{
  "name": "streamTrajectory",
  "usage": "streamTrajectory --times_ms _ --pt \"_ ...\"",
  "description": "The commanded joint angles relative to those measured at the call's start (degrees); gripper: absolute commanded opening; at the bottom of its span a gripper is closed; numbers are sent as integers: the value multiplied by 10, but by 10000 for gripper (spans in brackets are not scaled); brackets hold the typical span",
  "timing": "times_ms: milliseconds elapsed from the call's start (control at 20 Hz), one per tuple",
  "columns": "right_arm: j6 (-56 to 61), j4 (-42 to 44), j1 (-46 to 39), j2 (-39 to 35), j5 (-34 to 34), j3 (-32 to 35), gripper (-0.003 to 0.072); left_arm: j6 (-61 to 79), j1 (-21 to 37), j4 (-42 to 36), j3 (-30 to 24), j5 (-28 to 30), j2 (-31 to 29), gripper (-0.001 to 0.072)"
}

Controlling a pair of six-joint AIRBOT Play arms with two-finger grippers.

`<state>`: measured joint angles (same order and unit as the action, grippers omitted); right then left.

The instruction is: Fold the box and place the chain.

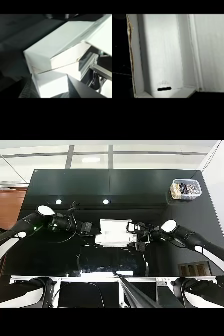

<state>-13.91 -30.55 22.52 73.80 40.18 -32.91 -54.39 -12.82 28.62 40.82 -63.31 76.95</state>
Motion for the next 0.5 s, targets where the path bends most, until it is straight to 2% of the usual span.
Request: streamTrajectory --times_ms 0,100,350,450 --pt "0 0 0 0 0 0 166 -1 -19 -2 17 3 0 503" --pt "0 0 0 0 0 0 166 -31 -42 15 35 14 0 503" --pt "0 0 0 0 0 0 166 -210 -104 202 92 33 0 503" --pt "0 0 0 0 0 0 166 -235 -121 221 103 36 0 503"
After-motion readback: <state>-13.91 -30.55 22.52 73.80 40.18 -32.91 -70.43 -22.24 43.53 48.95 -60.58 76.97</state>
